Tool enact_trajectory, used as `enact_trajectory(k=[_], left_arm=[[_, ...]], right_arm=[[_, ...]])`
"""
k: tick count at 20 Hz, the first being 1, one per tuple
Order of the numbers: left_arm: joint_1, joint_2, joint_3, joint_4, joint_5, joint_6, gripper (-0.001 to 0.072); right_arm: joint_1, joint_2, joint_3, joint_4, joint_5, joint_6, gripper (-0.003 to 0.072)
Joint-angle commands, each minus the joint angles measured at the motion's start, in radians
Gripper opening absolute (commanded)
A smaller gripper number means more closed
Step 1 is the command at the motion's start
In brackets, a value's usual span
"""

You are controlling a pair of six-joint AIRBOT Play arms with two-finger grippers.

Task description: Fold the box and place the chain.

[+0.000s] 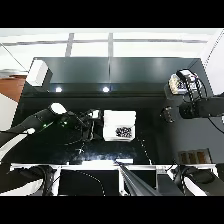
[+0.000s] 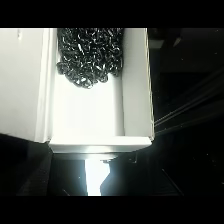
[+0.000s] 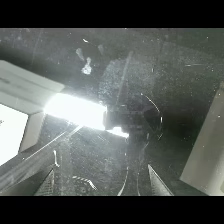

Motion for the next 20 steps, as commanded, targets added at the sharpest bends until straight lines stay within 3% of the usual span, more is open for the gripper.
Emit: enact_trajectory(k=[1, 8, 20], left_arm=[[-0.001, 0.000, 0.000, -0.008, 0.000, -0.002, 0.0709], [-0.043, 0.000, -0.001, -0.041, 0.080, -0.050, 0.0714], [-0.047, -0.004, 0.000, -0.042, 0.059, -0.035, 0.0705]], right_arm=[[0.000, 0.000, 0.000, 0.000, -0.001, 0.000, 0.0706], [0.000, 0.000, 0.000, 0.001, -0.001, 0.001, 0.0706], [0.000, 0.000, 0.000, 0.001, 0.002, 0.001, 0.0706]])
